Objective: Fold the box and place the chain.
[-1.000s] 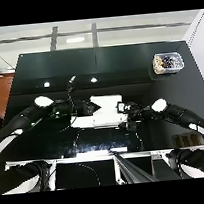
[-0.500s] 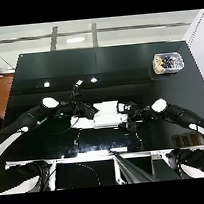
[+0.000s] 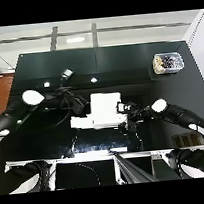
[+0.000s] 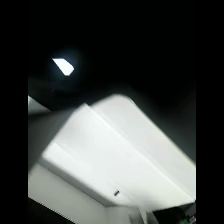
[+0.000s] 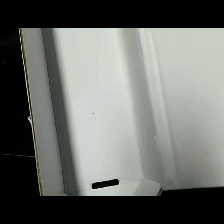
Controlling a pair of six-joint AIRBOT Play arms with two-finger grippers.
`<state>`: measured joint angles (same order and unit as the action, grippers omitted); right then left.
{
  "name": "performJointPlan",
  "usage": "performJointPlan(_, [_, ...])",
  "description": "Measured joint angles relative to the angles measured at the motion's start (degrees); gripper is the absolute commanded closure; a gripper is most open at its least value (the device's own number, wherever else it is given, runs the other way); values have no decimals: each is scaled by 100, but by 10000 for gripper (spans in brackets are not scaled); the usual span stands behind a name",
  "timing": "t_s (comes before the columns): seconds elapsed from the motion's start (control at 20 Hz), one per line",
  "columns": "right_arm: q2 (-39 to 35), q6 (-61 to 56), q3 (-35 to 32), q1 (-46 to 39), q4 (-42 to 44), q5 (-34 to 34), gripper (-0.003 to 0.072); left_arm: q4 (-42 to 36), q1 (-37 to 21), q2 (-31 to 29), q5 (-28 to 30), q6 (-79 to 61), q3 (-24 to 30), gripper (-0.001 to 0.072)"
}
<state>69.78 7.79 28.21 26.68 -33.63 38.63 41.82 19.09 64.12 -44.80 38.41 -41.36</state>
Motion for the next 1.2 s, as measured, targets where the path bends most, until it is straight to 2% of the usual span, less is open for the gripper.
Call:
performJointPlan(0.05, [0, 0, 0, 0, 0, -2, 214, 310, -155, -151, -107, 136, -15, 1])
performJointPlan(0.25, [0, 7, 0, 0, -2, -4, 214, 1386, -544, -424, -791, -24, -31, 4])
performJointPlan(0.35, [2, 9, 0, 0, -2, -7, 214, 1589, -535, -409, -1215, -837, 68, 5])
performJointPlan(0.5, [4, 9, 0, 0, -2, -9, 214, 1397, -378, -232, -1471, -2072, 245, 5])
performJointPlan(0.75, [4, 9, 0, 0, -4, -9, 214, 990, 90, 138, -1307, -3451, 348, 6])
performJointPlan(1.05, [4, 9, 0, 0, -7, -9, 214, 693, 485, 496, -809, -3851, 369, 30])
performJointPlan(1.1, [4, 9, 0, 0, -7, -9, 214, 673, 553, 531, -804, -3877, 372, 141])
performJointPlan(1.15, [4, 9, 0, 0, -7, -9, 214, 656, 614, 557, -754, -3893, 372, 303])
performJointPlan(1.2, [4, 15, 0, 0, -11, -9, 214, 651, 658, 573, -669, -3912, 372, 350])
